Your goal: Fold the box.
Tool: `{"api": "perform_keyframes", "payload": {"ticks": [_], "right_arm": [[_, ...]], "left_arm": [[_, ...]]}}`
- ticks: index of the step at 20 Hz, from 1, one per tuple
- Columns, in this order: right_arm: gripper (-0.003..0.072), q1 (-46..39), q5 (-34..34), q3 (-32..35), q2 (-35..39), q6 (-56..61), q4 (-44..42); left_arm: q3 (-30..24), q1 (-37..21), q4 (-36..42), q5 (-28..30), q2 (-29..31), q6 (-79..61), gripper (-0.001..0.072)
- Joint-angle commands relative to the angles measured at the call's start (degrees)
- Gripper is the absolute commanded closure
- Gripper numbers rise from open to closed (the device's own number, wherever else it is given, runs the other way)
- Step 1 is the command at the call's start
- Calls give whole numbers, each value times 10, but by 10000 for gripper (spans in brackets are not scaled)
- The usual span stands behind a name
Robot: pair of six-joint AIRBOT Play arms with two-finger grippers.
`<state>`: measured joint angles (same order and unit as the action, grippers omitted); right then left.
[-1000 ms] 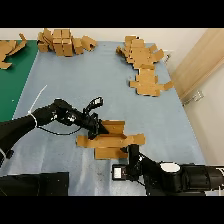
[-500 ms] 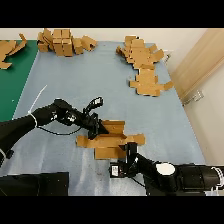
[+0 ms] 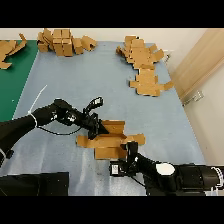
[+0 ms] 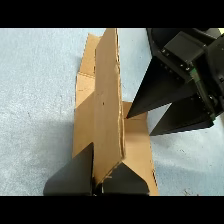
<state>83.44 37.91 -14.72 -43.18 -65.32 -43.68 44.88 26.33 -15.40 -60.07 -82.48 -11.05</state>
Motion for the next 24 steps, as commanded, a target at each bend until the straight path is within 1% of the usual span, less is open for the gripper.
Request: {"api": "perform_keyframes", "payload": {"ticks": [1, 8, 11, 14, 18, 20, 24], "right_arm": [[-25, 0, 0, 0, -12, 6, 0], [-25, 0, 5, 0, -21, 61, 37], [-25, 0, 29, -1, -21, 121, 83], [-25, 0, 31, -1, -21, 177, 125], [-25, 0, 32, -3, -19, 192, 124], [-25, 0, 38, -4, -4, 202, 125], [-25, 0, 87, -4, 44, 220, 125]], "left_arm": [[0, 0, 0, 0, 0, 0, 696], [1, 0, 0, 0, 0, 0, 696], [1, 0, 0, 0, 0, 0, 696], [1, 0, 0, 0, 0, 0, 696], [1, 0, 0, 0, 0, 0, 696], [0, 0, 0, 0, 0, 0, 696], [0, 0, 0, 0, 0, 0, 696]]}}
